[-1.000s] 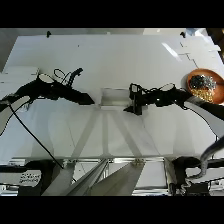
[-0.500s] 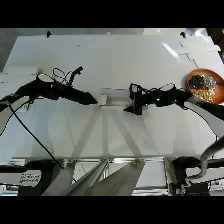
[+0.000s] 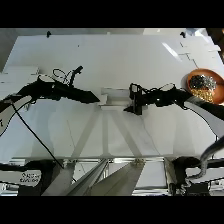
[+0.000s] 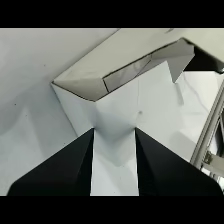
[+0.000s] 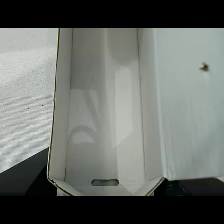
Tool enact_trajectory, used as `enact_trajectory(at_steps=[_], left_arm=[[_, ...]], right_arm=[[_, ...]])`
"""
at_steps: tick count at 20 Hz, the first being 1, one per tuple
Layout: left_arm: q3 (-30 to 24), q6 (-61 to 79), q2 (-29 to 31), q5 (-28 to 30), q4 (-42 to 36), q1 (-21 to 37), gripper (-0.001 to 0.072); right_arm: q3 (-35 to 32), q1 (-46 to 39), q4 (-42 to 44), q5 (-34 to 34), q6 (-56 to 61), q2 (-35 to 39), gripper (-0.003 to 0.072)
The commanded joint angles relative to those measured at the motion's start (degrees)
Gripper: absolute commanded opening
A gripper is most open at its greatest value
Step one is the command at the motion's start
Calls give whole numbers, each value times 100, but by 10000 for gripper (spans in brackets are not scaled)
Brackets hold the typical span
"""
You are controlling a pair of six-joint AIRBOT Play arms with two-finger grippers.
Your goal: Fold the box and place the chain.
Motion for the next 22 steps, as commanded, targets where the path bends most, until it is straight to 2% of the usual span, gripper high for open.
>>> enact_trajectory(at_steps=[1, 4, 5, 9, 13, 22], left_arm=[[0, 61, -66, -4, -328, -4, 294], [0, 66, -66, -9, -319, -33, 302], [0, 105, -66, -9, -319, -74, 358], [0, 317, -68, 44, -306, -299, 358], [0, 313, -66, 352, -289, -426, 356], [2, -160, -7, 844, 455, -442, 314]], right_arm=[[2, 0, -2, 2, 0, 2, 494], [2, 0, -2, 2, 0, 2, 494], [2, 0, -2, 2, 0, 2, 494], [2, 0, -2, 2, 0, 2, 494], [2, 0, -2, 2, 0, 0, 494], [2, 0, -2, 2, 0, 0, 494]])
